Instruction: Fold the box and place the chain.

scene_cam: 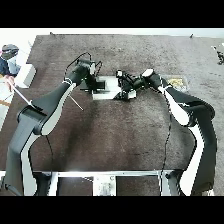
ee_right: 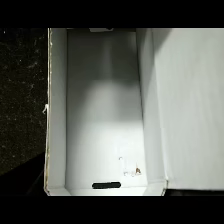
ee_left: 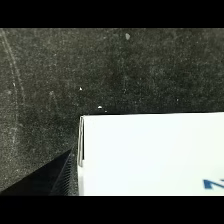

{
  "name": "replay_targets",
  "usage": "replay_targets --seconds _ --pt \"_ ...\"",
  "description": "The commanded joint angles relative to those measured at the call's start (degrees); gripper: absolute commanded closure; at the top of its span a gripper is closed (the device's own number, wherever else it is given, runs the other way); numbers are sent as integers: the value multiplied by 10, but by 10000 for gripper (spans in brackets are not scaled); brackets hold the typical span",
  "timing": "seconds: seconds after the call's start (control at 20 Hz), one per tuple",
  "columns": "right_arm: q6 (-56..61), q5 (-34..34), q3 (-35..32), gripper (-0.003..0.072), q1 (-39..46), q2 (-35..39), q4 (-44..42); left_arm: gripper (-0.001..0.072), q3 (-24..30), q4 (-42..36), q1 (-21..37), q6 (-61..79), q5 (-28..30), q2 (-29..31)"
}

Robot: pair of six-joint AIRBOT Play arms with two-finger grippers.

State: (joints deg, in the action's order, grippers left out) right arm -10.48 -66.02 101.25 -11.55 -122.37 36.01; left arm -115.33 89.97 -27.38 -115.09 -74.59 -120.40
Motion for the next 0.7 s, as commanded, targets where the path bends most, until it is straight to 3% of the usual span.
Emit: replay_targets --seconds 0.0,0.05,0.4,0.45,0.6,0.65 --pt "0 0 0 279 0 0 0 451 -1 20 0 -11 -2 0" --pt "0 0 0 279 0 0 0 501 -1 31 0 -22 -6 -1" --pt "0 0 0 279 0 0 0 507 -1 49 0 -34 -12 -5" --pt "0 0 0 278 0 0 0 604 -1 50 0 -34 -9 -6" --pt "0 0 0 279 0 0 0 605 -1 53 0 -34 -9 -6" --pt "0 0 0 279 0 0 0 643 -1 53 -1 -34 -10 -6"
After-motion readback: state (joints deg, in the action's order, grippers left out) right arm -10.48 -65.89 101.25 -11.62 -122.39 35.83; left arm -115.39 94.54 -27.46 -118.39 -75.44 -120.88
